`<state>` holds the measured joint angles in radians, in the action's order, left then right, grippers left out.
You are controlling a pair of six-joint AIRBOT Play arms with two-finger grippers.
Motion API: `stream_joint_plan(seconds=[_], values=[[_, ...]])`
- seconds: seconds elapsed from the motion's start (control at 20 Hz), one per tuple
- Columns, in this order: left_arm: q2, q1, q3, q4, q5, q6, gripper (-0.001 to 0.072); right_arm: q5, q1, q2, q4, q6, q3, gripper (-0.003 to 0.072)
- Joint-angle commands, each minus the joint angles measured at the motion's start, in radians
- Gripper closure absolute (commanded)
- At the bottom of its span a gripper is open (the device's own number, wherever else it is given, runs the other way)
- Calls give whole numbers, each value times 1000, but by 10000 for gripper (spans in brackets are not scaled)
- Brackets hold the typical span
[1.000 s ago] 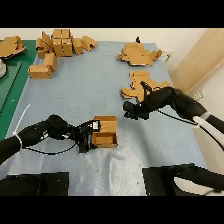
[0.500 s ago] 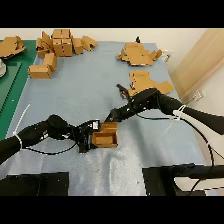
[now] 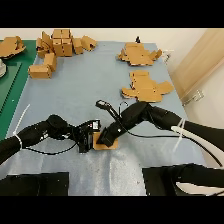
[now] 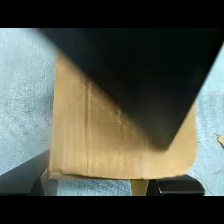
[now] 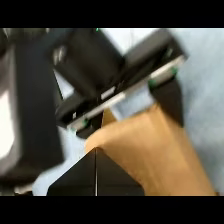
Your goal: Fold the box.
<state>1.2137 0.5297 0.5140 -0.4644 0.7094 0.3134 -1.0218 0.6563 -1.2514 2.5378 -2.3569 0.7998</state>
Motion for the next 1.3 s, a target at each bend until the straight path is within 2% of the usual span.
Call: stream_joint_plan(seconds=[0.0, 0.2, 0.4, 0.5, 0.55, 0.65, 0.75, 1.0, 1.25], values=[[0, 0, 0, 0, 0, 0, 283, 97, 26, 108, -103, -8, -105, 685], [0, 0, 0, 0, 0, 0, 283, 254, 26, 248, -197, -47, -177, 685], [0, 0, 0, 0, 0, 0, 283, 257, 33, 306, -216, -113, -176, 684], [0, 0, 0, 0, 0, 0, 283, 264, 56, 312, -275, -114, -176, 683], [0, 0, 0, 0, 0, 0, 283, 262, 69, 309, -318, -130, -176, 663], [0, 0, 0, 0, 0, 0, 283, 262, 93, 303, -389, -204, -176, 477], [0, 0, 0, 0, 0, 0, 283, 278, 99, 304, -381, -275, -172, 292], [0, 0, 0, 0, 0, 0, 283, 281, 99, 303, -433, -292, -161, 287], [0, 0, 0, 0, 0, 0, 283, 280, 113, 304, -454, -443, -161, 258]])
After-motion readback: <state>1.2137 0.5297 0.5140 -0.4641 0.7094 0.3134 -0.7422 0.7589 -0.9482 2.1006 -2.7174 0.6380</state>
